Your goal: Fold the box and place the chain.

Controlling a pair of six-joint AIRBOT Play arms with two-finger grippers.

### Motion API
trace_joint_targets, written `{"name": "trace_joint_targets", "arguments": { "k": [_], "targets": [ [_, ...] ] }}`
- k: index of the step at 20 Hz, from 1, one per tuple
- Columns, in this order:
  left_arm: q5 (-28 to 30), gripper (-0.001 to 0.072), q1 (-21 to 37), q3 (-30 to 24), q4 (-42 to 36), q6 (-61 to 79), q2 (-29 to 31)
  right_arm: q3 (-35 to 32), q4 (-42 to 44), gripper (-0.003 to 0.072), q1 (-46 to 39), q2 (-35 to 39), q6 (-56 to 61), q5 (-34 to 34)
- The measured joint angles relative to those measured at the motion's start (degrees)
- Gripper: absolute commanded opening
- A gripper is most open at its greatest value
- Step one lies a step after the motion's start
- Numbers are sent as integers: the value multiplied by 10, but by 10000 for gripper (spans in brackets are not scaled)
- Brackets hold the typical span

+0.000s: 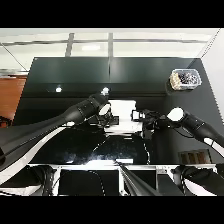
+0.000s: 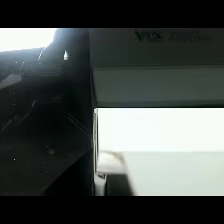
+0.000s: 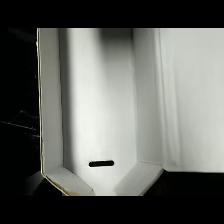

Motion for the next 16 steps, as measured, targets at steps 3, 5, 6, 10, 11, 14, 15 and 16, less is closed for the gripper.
{"name": "trace_joint_targets", "arguments": {
  "k": [3, 5, 6, 10, 11, 14, 15, 16],
  "targets": [
    [-5, 29, 0, 0, 1, 0, 0, 0, -16, 477, 0, 12, 5, 7],
    [-5, 30, 0, 0, 1, 0, 0, 0, -20, 427, 0, 15, 6, 7],
    [-5, 30, 0, 0, 1, 0, 0, 0, -23, 399, 0, 16, 6, 7],
    [-4, 30, 0, 0, 1, 0, 0, 0, -23, 184, 0, 17, 7, 7],
    [-3, 30, 0, 0, 1, 0, 0, 0, -21, 184, 0, 17, 8, 7],
    [-3, 30, 0, 0, 1, 0, 0, 0, -3, 185, 0, 16, 8, 9],
    [-3, 30, 0, 0, 1, 0, 0, 0, 10, 185, 0, 14, 8, 9],
    [-3, 30, 0, 0, 2, 0, 0, 0, 27, 185, 0, 11, 8, 9]
  ]
}}
